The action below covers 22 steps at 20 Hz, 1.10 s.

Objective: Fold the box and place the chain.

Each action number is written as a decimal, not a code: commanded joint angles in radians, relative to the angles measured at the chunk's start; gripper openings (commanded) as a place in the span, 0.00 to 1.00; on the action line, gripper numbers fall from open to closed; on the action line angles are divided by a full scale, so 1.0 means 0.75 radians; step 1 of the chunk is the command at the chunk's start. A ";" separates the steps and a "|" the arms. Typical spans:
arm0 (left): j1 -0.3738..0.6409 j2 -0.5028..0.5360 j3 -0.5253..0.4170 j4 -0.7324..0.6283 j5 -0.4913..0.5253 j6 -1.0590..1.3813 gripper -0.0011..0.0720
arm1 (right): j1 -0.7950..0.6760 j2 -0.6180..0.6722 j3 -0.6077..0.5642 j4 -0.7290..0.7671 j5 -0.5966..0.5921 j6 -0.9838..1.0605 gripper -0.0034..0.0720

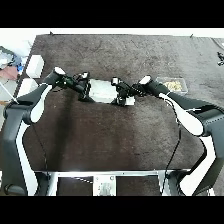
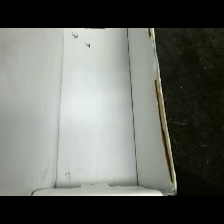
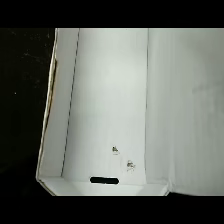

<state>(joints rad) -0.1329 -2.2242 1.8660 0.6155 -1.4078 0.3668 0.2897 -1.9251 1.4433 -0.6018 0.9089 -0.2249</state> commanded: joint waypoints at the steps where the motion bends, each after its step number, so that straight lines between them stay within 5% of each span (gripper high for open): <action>1: 0.001 -0.001 -0.001 -0.005 0.016 -0.001 1.00 | 0.000 0.001 0.001 0.001 0.001 0.001 0.84; 5: -0.019 -0.002 -0.001 0.019 0.014 -0.006 1.00 | 0.000 0.001 0.001 0.001 0.001 0.001 0.84; 8: -0.024 -0.004 -0.001 0.037 0.017 -0.035 0.74 | 0.000 0.001 0.001 0.001 0.001 0.001 0.84; 17: -0.024 -0.004 -0.001 0.037 0.021 -0.035 0.74 | 0.000 0.001 0.001 0.001 0.001 0.001 0.84; 22: -0.024 -0.004 0.000 0.011 0.131 -0.035 0.74 | 0.000 0.001 0.001 0.001 0.001 0.001 0.84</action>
